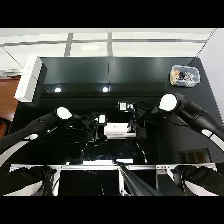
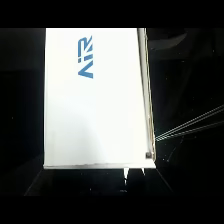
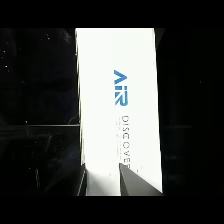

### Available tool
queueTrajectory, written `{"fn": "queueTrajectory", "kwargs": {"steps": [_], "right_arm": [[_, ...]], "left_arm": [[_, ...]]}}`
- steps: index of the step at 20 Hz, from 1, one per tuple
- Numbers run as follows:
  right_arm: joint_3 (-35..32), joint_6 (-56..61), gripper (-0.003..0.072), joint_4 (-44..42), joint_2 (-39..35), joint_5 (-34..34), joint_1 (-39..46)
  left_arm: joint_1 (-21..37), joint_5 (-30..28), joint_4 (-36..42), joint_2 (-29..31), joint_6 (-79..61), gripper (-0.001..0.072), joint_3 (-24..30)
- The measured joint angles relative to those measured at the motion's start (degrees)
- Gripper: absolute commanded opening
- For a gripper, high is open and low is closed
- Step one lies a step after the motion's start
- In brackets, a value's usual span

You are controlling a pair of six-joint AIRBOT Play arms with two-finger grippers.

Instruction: Fold the box and place the chain.

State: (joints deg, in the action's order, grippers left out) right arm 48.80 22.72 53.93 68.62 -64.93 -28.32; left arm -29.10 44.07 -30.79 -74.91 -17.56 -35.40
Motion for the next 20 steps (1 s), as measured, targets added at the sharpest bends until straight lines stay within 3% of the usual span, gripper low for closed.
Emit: {"fn": "queueTrajectory", "kwargs": {"steps": [4,6,12,13,14,18,20], "right_arm": [[-0.3,0.0,0.0215,0.1,0.0,-0.2,0.0],[-0.3,0.1,0.0325,0.3,0.0,-0.2,0.0],[-0.2,1.1,0.0301,0.5,-0.1,0.7,0.0],[0.1,2.7,0.0134,0.5,-0.3,0.7,0.0],[0.4,5.2,0.0015,0.4,-0.7,0.5,0.2],[0.3,21.5,0.0016,-0.7,-2.6,-2.3,2.6],[-2.2,27.1,0.0016,-5.3,-2.9,-2.8,4.2]], "left_arm": [[0.0,0.0,0.1,0.0,0.0,0.0291,0.0],[0.0,0.0,0.1,0.0,0.0,0.0291,0.0],[0.0,0.0,-0.1,0.0,0.0,0.0290,0.0],[0.0,0.0,-0.1,0.0,0.0,0.0291,0.0],[0.0,0.0,-0.1,0.0,0.0,0.0290,0.0],[0.0,0.0,-0.1,0.0,0.0,0.0290,0.0],[0.0,-0.1,0.0,0.0,0.0,0.0291,0.0]]}}
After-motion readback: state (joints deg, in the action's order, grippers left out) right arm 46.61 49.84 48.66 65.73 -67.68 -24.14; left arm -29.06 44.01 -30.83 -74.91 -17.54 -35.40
